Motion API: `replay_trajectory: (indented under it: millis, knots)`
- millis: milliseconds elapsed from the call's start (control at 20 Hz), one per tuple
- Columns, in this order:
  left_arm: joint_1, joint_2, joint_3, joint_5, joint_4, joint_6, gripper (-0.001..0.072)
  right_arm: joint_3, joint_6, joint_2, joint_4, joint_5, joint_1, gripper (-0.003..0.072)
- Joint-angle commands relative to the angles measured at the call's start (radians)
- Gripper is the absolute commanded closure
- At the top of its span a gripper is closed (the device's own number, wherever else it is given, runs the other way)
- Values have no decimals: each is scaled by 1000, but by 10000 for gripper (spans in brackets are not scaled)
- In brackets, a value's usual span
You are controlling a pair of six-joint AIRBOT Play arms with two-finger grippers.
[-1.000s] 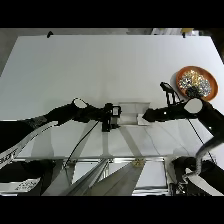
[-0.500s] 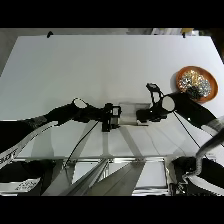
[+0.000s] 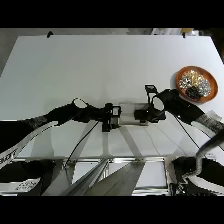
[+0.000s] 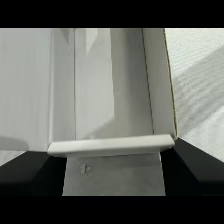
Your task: Fold the box and place the chain.
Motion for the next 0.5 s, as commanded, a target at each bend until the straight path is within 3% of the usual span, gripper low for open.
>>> replay_trajectory:
  millis: [0,150,300,450]
  knots:
    - [0,0,0,0,1,0,606,2,14,-6,-20,3,2,395]
    - [0,0,0,0,1,0,606,2,13,-23,-20,5,2,398]
    - [0,0,0,0,1,0,606,1,-6,-33,-20,4,2,495]
    - [0,0,0,0,1,0,606,1,-6,-39,-23,-1,5,536]
